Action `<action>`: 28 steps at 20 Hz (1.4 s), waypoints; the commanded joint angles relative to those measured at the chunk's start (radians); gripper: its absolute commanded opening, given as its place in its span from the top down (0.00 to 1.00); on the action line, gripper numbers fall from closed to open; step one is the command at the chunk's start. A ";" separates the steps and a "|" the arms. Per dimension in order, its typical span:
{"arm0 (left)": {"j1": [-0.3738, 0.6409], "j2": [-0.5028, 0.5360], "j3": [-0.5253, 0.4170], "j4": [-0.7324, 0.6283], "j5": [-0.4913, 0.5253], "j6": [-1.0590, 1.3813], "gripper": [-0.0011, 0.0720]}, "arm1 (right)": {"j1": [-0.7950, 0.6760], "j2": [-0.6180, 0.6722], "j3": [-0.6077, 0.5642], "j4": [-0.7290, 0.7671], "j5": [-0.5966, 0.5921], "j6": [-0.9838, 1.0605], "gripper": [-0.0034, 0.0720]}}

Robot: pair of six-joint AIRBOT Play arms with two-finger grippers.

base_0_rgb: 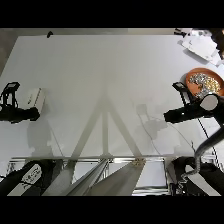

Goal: Fold the box and place the chain.

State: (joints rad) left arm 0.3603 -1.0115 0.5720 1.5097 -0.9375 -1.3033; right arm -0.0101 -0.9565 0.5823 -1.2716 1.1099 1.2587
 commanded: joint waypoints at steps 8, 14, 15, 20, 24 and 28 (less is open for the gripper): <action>0.000 -0.026 -0.003 0.012 -0.025 -0.014 0.06 | 0.000 0.000 0.000 0.001 0.005 0.000 0.93; -0.003 0.082 -0.003 0.016 -0.050 -0.014 0.04 | 0.000 0.000 0.000 -0.001 0.002 -0.002 0.93; -0.006 0.119 -0.003 0.016 -0.055 -0.014 0.04 | 0.000 0.000 0.000 -0.003 0.002 -0.001 0.93; -0.007 0.280 -0.003 -0.165 -0.055 -0.013 0.04 | 0.000 0.000 0.001 -0.007 -0.002 0.000 0.93; -0.007 0.299 -0.003 -0.351 -0.156 0.002 0.13 | 0.000 0.000 0.001 -0.007 -0.003 0.001 0.93; -0.057 0.288 -0.006 -0.371 -0.205 0.002 0.12 | 0.000 0.000 0.001 -0.007 -0.003 0.000 0.93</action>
